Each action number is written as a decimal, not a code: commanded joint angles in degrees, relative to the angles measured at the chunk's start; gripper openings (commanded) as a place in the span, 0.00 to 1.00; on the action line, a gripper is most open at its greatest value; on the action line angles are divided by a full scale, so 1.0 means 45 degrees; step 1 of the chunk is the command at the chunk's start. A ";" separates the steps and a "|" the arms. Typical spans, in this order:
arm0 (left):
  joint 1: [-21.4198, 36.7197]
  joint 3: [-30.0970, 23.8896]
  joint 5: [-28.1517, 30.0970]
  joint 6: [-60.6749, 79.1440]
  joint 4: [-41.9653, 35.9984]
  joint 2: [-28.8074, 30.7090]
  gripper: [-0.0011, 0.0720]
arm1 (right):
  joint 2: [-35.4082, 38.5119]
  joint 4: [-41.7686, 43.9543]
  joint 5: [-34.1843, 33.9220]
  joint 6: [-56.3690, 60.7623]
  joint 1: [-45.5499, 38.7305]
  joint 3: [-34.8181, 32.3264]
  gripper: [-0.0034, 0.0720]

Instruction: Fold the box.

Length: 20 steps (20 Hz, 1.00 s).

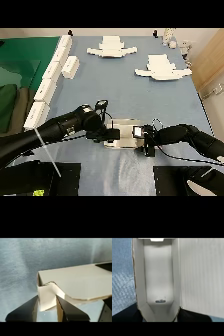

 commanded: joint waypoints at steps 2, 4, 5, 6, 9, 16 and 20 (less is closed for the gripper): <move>-0.1001 0.1292 -0.1443 -0.2861 0.2035 -0.1379 0.47 | 0.0015 0.0005 0.0000 0.0000 0.0000 0.0010 0.73; -0.1243 0.1399 -0.1370 -0.2914 0.2035 -0.1690 0.47 | 0.0015 0.0005 0.0000 0.0000 0.0000 0.0010 0.73; -0.1326 0.1413 -0.1287 -0.2919 0.2035 -0.1836 0.47 | 0.0015 0.0005 0.0000 0.0000 0.0000 0.0010 0.73; -0.1428 0.1433 -0.1151 -0.2914 0.2016 -0.1977 0.47 | 0.0015 0.0005 0.0000 0.0000 0.0000 0.0010 0.73; -0.1530 0.1491 -0.1117 -0.2914 0.2074 -0.2438 0.47 | 0.0015 0.0005 0.0000 0.0005 0.0000 0.0010 0.73; -0.1530 0.1486 -0.1093 -0.3235 0.2798 -0.2671 0.17 | 0.0015 0.0005 0.0000 0.0000 0.0000 0.0010 0.73; -0.1535 0.1486 -0.1112 -0.3274 0.2764 -0.2671 0.04 | 0.0015 0.0005 0.0000 0.0000 0.0000 0.0010 0.73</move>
